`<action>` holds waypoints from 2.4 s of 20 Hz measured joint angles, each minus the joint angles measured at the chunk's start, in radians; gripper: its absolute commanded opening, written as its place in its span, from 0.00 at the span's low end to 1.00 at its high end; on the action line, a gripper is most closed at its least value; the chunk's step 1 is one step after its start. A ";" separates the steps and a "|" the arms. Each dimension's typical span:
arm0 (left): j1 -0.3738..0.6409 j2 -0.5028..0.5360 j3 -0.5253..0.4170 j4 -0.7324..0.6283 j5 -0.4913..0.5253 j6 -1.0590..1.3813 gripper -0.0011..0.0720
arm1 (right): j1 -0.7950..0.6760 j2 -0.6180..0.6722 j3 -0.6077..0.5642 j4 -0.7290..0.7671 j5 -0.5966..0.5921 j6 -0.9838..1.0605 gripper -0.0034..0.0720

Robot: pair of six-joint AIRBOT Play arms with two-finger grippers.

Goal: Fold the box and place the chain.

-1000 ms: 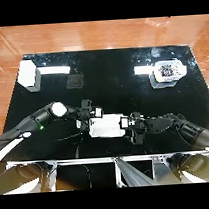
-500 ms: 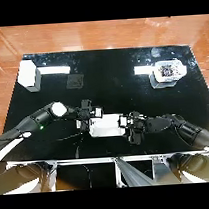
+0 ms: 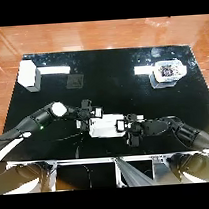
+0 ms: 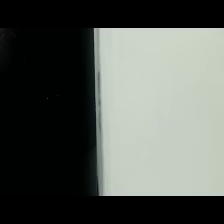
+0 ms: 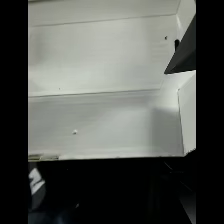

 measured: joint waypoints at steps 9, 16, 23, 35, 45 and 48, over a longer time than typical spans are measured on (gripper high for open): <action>0.000 0.000 0.000 0.000 0.000 0.000 0.05 | 0.021 0.000 0.000 -0.017 0.025 0.032 0.97; 0.000 0.000 0.000 -0.001 0.004 -0.004 0.05 | 0.021 0.000 0.011 -0.080 0.098 0.149 0.98; 0.000 0.000 0.000 -0.003 0.004 -0.006 0.05 | 0.019 0.014 0.029 -0.087 0.140 0.196 0.97; 0.000 0.000 0.000 0.001 -0.002 -0.004 0.05 | -0.010 0.039 0.034 -0.109 0.147 0.279 0.97; 0.000 0.000 0.000 -0.001 0.001 -0.005 0.05 | -0.016 0.076 0.034 -0.242 0.166 0.311 0.97; 0.000 0.000 0.000 0.001 -0.009 -0.003 0.05 | -0.017 0.079 0.037 -0.256 0.196 0.314 0.98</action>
